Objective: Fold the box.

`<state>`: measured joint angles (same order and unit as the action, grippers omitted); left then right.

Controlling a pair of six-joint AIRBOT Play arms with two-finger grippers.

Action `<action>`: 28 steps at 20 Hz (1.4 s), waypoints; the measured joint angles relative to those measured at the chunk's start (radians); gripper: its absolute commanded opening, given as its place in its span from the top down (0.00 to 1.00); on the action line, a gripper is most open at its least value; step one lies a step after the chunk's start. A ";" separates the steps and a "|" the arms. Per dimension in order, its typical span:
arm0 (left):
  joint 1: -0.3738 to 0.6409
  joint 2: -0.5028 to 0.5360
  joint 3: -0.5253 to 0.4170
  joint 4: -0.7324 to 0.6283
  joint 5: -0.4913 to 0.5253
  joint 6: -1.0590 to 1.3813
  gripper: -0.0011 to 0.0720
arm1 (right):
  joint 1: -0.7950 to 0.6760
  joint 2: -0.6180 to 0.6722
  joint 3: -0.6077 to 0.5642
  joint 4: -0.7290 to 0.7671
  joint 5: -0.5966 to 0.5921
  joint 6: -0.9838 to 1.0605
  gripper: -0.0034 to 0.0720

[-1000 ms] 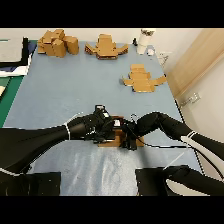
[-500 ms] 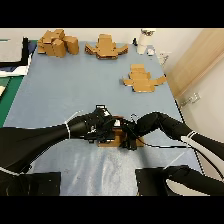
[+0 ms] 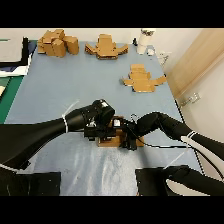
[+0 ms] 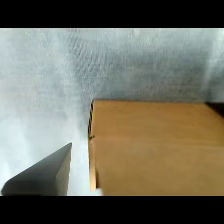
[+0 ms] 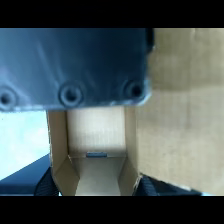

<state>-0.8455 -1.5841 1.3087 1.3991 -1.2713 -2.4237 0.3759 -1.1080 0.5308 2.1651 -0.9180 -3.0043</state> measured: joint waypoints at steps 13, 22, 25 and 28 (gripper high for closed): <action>0.185 0.000 0.066 -0.255 -0.154 0.190 0.36 | 0.000 0.000 0.000 0.000 0.000 0.000 0.26; 0.357 0.000 0.067 -0.395 -0.248 0.491 0.96 | 0.000 0.000 0.000 0.000 0.000 0.000 0.26; 0.426 0.000 0.067 -0.440 -0.315 0.792 0.97 | 0.000 0.000 0.000 0.000 0.000 0.000 0.26; 0.465 0.000 0.067 -0.447 -0.332 1.061 0.97 | 0.000 0.000 0.000 0.000 0.000 0.000 0.26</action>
